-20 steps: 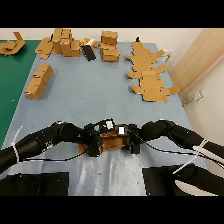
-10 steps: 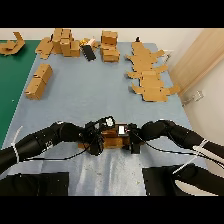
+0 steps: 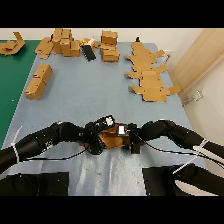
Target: Fold the box.
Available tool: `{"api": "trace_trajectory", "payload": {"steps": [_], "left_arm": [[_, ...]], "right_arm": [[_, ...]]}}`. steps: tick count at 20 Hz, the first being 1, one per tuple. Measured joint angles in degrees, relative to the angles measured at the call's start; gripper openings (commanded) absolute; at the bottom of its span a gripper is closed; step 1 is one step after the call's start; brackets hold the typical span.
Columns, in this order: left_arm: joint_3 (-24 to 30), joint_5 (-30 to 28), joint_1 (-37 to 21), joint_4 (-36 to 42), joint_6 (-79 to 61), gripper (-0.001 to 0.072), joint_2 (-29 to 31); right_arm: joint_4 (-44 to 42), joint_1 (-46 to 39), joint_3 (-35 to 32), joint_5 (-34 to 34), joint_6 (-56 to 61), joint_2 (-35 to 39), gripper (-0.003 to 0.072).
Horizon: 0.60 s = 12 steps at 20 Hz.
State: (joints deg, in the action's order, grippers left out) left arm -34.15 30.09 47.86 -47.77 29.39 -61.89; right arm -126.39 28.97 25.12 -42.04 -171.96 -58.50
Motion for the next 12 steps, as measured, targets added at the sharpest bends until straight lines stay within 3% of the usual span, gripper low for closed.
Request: {"api": "trace_trajectory", "payload": {"steps": [3, 4, 5, 12], "left_arm": [[0.00, 0.02, 0.00, 0.07, 0.00, 0.0586, 0.00], [-0.02, 0.11, 0.00, 0.04, 0.00, 0.0429, 0.00], [-0.02, 0.24, 0.00, -0.31, 0.07, -0.0001, 0.00], [-0.02, 6.84, -0.07, -11.02, 5.97, 0.0012, 4.94]], "right_arm": [[0.00, 0.00, 0.00, 0.00, 0.00, 0.00, 0.0497], [0.00, 0.00, 0.00, -0.02, 0.00, 0.00, 0.0497], [0.00, 0.00, 0.00, -0.02, 0.00, 0.00, 0.0497], [-0.04, 0.02, 0.00, -0.20, -0.09, 0.00, 0.0497]]}}
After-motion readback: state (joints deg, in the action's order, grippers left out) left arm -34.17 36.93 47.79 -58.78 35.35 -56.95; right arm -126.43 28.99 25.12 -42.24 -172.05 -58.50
